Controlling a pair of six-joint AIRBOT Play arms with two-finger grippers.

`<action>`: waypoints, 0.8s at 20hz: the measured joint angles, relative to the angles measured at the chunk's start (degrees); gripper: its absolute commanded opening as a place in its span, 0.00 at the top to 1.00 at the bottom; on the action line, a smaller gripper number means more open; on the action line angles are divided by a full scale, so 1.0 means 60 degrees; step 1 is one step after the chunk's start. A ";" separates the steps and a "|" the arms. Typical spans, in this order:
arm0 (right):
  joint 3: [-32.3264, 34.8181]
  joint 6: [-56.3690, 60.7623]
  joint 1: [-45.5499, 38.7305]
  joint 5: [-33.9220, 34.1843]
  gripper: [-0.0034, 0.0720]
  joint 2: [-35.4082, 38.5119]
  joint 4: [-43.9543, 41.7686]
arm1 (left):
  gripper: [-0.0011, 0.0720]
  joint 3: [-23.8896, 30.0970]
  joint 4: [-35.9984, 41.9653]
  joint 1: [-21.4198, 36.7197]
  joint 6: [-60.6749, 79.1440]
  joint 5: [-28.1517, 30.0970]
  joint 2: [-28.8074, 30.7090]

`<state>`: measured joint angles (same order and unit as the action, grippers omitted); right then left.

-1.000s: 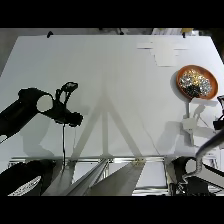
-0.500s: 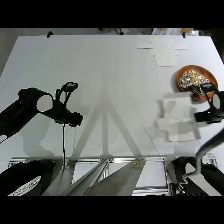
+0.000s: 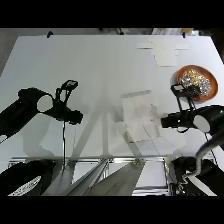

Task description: Fold the box and place the chain.

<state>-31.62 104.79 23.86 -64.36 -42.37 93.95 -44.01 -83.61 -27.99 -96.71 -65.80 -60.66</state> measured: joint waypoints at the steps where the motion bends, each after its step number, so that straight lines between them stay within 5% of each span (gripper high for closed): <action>1: 0.0015 0.0208 0.0328 0.0109 0.94 0.0029 -0.0055 | 0.45 0.0000 -0.0044 0.0000 0.0164 0.0226 0.0000; 8: 0.0044 0.0874 0.1220 0.0364 0.94 0.0095 -0.0208 | 0.46 0.0000 0.1373 0.0018 0.2805 0.1424 -0.0098; 10: 0.0044 0.0936 0.1271 0.0386 0.93 0.0095 -0.0226 | 0.43 0.0000 0.3020 0.0029 0.4528 0.1763 -0.0426; 13: 0.0044 0.0973 0.1308 0.0393 0.93 0.0095 -0.0251 | 0.19 -0.0022 0.6331 0.0044 0.7541 0.2040 -0.1388; 16: 0.0044 0.0984 0.1319 0.0401 0.93 0.0098 -0.0277 | 0.16 -0.0131 0.9140 0.0102 0.9883 0.1909 -0.2466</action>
